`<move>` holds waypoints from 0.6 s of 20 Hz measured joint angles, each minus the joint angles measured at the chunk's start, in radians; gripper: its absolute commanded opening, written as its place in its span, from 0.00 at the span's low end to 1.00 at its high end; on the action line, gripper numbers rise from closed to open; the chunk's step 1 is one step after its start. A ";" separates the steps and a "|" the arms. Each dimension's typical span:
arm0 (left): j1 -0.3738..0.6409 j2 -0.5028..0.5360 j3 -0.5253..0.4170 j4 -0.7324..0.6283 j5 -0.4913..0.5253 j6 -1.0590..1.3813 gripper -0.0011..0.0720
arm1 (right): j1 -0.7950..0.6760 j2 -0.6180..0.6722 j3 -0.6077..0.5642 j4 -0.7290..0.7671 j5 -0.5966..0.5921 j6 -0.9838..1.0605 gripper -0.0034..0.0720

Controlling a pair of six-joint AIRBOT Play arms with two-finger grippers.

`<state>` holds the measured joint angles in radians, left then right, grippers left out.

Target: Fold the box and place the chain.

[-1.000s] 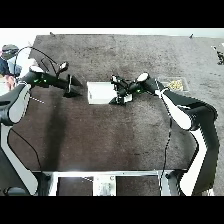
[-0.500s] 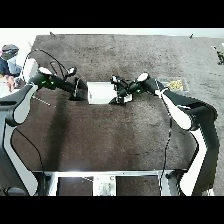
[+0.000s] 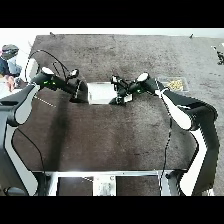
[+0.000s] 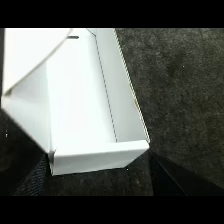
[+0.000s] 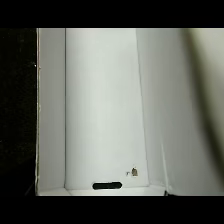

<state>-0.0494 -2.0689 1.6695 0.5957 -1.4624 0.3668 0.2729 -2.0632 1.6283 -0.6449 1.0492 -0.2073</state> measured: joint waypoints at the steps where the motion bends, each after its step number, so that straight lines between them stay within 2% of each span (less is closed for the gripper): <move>1: -0.005 0.000 0.000 0.000 0.006 0.000 1.00 | 0.000 0.000 0.000 0.000 0.000 0.000 0.67; 7: -0.016 -0.001 0.000 -0.015 0.057 -0.025 1.00 | 0.000 0.000 0.000 0.001 -0.002 0.004 0.67; 12: -0.019 -0.006 0.000 -0.039 0.140 -0.034 1.00 | -0.002 0.000 0.000 0.003 -0.009 0.007 0.67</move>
<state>-0.0689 -2.0747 1.6691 0.5568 -1.3228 0.3332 0.2714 -2.0632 1.6283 -0.6418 1.0401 -0.2005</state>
